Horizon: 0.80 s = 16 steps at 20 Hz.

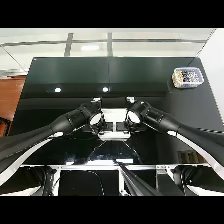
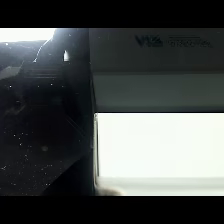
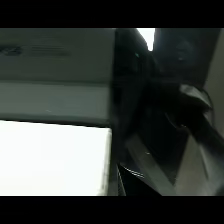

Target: Fold the box and place the chain.

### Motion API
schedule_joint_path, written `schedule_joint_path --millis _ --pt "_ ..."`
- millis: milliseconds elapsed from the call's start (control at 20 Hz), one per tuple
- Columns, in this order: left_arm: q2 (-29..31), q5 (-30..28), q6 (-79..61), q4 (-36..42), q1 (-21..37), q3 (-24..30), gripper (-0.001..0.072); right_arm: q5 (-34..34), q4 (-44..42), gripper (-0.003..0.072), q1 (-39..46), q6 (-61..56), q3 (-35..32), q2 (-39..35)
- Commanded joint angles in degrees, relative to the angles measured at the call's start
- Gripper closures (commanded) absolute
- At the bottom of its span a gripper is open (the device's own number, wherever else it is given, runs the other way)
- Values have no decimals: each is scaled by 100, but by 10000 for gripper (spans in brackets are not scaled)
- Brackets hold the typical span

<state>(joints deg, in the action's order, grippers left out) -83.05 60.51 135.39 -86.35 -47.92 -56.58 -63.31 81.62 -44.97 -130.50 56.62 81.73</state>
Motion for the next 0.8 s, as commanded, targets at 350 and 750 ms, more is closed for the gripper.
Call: schedule_joint_path --millis 350,750 --pt "-2 -2 2 2 4 2 683 -155 111 499 -4 -219 50 52" --pt "-2 0 2 2 4 2 683 -63 7 670 -2 -214 50 129"
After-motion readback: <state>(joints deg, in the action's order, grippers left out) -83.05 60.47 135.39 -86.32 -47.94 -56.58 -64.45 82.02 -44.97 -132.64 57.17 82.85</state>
